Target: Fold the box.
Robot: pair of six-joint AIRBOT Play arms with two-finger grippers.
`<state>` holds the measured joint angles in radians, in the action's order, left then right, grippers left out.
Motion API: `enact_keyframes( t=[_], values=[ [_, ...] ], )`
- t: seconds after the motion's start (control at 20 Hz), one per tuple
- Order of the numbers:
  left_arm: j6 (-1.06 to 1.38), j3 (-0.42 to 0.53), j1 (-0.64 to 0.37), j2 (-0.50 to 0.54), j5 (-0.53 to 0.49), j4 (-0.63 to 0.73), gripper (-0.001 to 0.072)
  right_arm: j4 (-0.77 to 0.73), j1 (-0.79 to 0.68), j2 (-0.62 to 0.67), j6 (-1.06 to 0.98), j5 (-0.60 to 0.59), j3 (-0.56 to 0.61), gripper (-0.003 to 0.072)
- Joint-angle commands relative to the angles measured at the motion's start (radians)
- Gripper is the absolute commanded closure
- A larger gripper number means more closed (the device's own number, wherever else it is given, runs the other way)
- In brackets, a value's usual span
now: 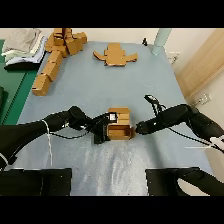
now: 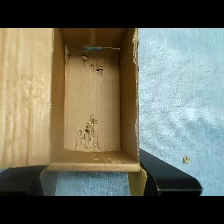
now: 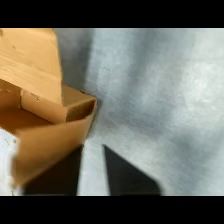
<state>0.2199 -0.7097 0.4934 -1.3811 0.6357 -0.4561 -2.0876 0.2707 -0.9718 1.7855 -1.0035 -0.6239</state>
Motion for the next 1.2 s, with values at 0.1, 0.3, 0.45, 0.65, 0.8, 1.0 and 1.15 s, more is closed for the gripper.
enact_keyframes(
  t=[0.1,0.3,0.45,0.65,0.8,1.0,1.15],
  values=[
    [0.000,0.000,-0.001,0.000,0.000,0.000,0.0231,-0.022,0.006,-0.001,-0.035,-0.008,-0.039,0.0314],
    [0.000,0.000,-0.001,0.000,0.000,0.000,0.0231,-0.013,0.092,-0.031,-0.050,0.024,-0.039,0.0312],
    [0.000,0.000,-0.001,0.000,0.000,0.000,0.0231,0.044,0.171,-0.071,-0.154,0.089,-0.047,0.0297],
    [0.000,0.000,-0.001,0.000,0.000,0.000,0.0231,0.364,0.272,-0.096,-0.498,0.036,-0.132,0.0297],
    [0.000,0.000,-0.001,0.000,0.000,0.000,0.0231,0.459,0.349,-0.132,-0.680,-0.034,-0.197,0.0297],
    [0.000,0.000,-0.001,0.000,0.000,0.000,0.0231,0.511,0.439,-0.219,-0.919,-0.101,-0.252,0.0297],
    [0.000,0.000,-0.001,0.000,0.000,0.000,0.0231,0.528,0.483,-0.291,-1.023,-0.108,-0.278,0.0296]
  ],
)
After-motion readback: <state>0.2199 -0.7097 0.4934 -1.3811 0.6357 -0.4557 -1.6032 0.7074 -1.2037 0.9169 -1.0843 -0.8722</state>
